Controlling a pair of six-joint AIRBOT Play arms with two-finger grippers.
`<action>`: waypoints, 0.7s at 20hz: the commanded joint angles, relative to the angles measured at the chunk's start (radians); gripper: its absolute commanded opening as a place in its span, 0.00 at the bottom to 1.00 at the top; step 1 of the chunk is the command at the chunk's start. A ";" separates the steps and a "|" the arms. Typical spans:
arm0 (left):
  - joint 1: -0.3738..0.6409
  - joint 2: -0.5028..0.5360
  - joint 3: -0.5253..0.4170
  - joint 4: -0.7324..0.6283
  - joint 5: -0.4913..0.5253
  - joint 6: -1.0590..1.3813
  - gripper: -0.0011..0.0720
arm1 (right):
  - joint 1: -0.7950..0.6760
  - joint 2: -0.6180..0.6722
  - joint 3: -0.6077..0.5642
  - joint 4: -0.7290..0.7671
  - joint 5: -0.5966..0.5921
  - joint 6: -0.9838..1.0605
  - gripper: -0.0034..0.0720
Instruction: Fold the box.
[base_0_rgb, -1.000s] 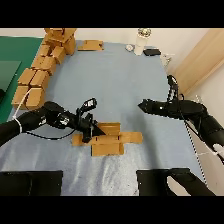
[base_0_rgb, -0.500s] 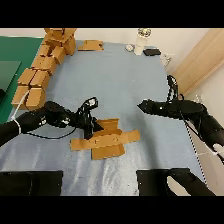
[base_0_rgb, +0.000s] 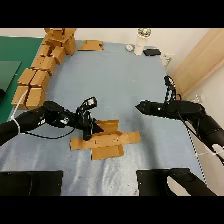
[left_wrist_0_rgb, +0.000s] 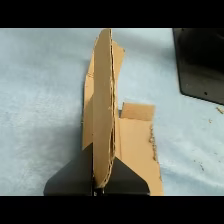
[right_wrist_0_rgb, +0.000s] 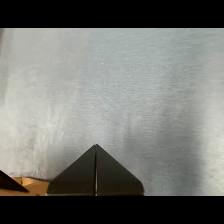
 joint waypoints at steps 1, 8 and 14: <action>-0.012 -0.002 -0.002 -0.003 -0.056 -0.016 0.03 | 0.021 0.000 0.001 -0.007 0.021 0.000 0.05; -0.007 -0.001 0.015 -0.043 -0.076 -0.074 0.03 | 0.021 0.000 0.001 -0.018 0.024 0.000 0.05; -0.034 -0.038 0.012 -0.003 -0.114 -0.097 0.03 | 0.022 0.000 0.001 -0.036 0.036 0.000 0.05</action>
